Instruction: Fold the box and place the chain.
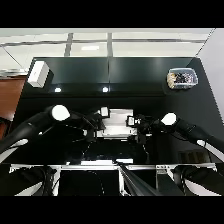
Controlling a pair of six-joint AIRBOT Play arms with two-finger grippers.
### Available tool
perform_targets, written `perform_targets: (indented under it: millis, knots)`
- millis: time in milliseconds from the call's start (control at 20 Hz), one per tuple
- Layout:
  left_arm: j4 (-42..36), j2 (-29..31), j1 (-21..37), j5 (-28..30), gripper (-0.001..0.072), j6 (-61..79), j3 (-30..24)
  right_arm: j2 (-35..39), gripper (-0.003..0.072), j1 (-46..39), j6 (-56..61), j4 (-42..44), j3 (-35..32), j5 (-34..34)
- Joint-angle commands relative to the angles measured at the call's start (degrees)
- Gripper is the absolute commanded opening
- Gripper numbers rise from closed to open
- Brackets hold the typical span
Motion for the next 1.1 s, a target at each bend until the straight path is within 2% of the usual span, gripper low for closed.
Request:
perform_targets:
  millis: [0,100,200,250,350,400,450,550,600,650,800,900,1050]
  knots:
    - [10.8,8.5,4.0,-5.1,0.0024,-18.4,0.8,0.0,0.0191,0.0,0.0,0.0,0.0,0.0]
    - [18.0,12.8,8.7,-8.6,0.0024,-26.7,0.8,0.0,0.019,0.0,0.0,0.0,0.0,0.0]
    - [25.5,14.8,14.4,-9.3,0.0024,-41.1,0.2,0.0,0.019,0.0,0.0,0.0,0.0,0.0]
    - [27.2,14.8,17.7,-9.5,0.0025,-45.9,-0.8,0.0,0.0191,0.0,0.0,0.0,0.0,0.0]
    - [25.5,13.3,23.6,-10.4,0.0025,-55.6,-3.8,0.0,0.0191,0.0,0.0,0.0,0.0,0.1]
    - [23.0,11.7,26.4,-11.9,0.0025,-61.8,-5.1,0.0,0.0191,0.0,0.0,0.0,0.0,0.0]
    - [17.0,9.4,29.6,-14.0,0.0026,-66.4,-6.4,0.0,0.019,0.0,0.0,0.0,0.0,0.1]
    - [-0.3,5.0,35.7,-18.3,0.0026,-59.8,-7.9,0.0,0.0191,0.0,0.0,0.0,0.0,0.0]
    - [-6.6,3.4,37.2,-18.9,0.0026,-55.7,-8.5,0.0,0.0191,0.0,0.0,0.0,0.0,0.0]
    - [-9.5,1.8,37.6,-18.2,0.0025,-54.4,-8.8,0.0,0.0191,0.0,0.0,0.0,0.0,0.0]
    - [-5.7,-3.3,34.8,-17.3,0.0023,-56.2,-8.8,0.0,0.019,0.0,0.0,0.0,0.0,0.0]
    - [-3.2,-6.6,30.7,-15.3,0.0024,-58.0,-8.8,0.0,0.019,0.0,0.0,0.0,0.0,0.0]
    - [-6.5,-9.7,24.5,-11.0,0.0024,-57.7,-8.8,0.0,0.019,0.0,0.0,0.0,0.0,0.0]
